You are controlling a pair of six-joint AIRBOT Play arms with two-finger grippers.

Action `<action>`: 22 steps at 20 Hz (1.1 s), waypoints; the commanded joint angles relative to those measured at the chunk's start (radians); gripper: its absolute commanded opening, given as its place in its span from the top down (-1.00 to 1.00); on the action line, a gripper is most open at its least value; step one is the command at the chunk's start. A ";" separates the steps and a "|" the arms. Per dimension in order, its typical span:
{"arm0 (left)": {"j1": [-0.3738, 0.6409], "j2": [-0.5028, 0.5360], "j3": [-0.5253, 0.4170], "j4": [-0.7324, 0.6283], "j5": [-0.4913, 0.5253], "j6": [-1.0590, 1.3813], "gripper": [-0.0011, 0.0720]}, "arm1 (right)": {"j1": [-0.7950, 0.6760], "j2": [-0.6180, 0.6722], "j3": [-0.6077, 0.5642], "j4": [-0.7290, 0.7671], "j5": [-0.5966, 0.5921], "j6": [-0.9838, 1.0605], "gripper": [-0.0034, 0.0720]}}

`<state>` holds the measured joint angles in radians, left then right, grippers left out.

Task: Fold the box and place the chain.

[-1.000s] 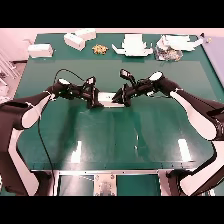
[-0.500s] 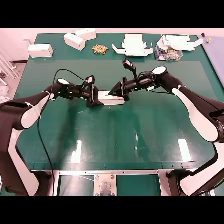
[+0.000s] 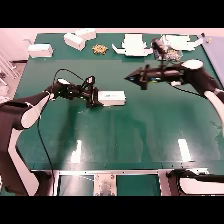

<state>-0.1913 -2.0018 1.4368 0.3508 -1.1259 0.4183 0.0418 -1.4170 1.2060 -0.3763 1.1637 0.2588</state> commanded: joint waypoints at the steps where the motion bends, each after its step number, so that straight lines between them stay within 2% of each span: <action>1: 0.000 0.001 0.000 0.000 0.000 0.000 -0.13 | -0.134 0.195 -0.222 -0.009 -0.105 0.037 0.89; 2: 0.000 0.001 0.000 -0.007 0.010 0.002 -0.12 | -0.173 0.234 -0.276 -0.009 -0.107 0.038 0.88; 3: 0.000 0.001 0.000 -0.024 0.035 -0.002 0.46 | -0.206 0.263 -0.316 -0.009 -0.108 0.045 0.88; 4: 0.006 0.004 0.001 -0.022 0.038 0.001 0.92 | -0.238 0.287 -0.350 -0.009 -0.109 0.052 0.88; 6: 0.019 0.017 0.001 -0.033 0.069 -0.064 0.93 | -0.282 0.311 -0.380 -0.009 -0.108 0.056 0.88; 11: 0.042 0.138 -0.013 -0.012 0.254 -0.310 0.94 | -0.326 0.322 -0.380 -0.009 -0.106 0.056 0.88; 15: 0.042 0.305 -0.113 0.089 0.457 -0.434 0.94 | -0.326 0.322 -0.380 -0.009 -0.106 0.077 0.88; 18: 0.042 0.461 -0.269 0.174 0.734 -0.529 0.94 | -0.326 0.322 -0.380 -0.009 -0.106 0.100 0.88; 22: 0.042 0.652 -0.516 0.150 1.303 -0.634 0.93 | -0.326 0.322 -0.380 -0.009 -0.104 0.117 0.88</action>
<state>-0.1509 -1.4738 1.0710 0.4877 -0.2584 -0.1127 -0.2836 -1.0962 0.8261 -0.3859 1.0580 0.3557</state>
